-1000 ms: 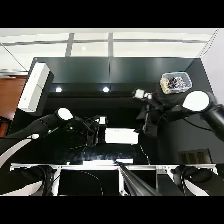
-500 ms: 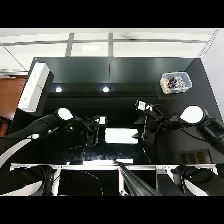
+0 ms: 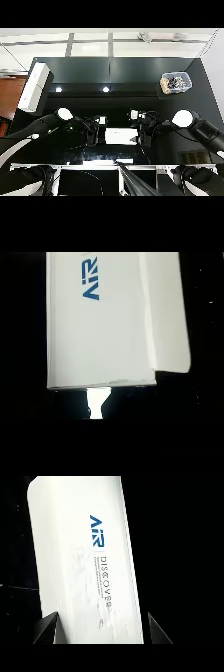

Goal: Fold the box and place the chain.

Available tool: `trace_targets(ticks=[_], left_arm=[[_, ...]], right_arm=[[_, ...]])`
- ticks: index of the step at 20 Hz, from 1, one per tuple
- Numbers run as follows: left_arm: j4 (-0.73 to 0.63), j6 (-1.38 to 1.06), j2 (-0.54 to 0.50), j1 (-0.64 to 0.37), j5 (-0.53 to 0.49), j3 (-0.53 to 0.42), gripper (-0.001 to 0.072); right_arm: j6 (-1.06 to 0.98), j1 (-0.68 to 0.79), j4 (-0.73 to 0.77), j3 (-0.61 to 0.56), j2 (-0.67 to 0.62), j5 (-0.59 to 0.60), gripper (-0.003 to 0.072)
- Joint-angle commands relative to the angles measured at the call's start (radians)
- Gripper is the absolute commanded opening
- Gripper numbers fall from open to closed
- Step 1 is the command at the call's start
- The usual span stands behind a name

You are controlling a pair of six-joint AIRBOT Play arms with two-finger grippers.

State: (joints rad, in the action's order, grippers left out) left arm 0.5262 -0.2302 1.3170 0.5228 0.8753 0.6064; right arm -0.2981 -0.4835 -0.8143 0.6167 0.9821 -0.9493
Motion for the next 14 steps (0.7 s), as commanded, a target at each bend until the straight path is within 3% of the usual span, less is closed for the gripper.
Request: trace_targets(ticks=[1,8,14], left_arm=[[0.000,0.000,0.001,0.000,0.000,0.001,0.0404],[0.000,0.000,0.001,0.000,0.000,0.001,0.0404],[0.000,0.000,0.001,0.001,0.000,0.001,0.0404]], right_arm=[[0.003,-0.018,-0.047,0.000,0.007,0.017,0.0681],[0.003,-0.018,-0.026,0.014,-0.003,-0.083,0.0681],[-0.011,-0.047,-0.044,0.014,-0.003,-0.031,0.0681]])
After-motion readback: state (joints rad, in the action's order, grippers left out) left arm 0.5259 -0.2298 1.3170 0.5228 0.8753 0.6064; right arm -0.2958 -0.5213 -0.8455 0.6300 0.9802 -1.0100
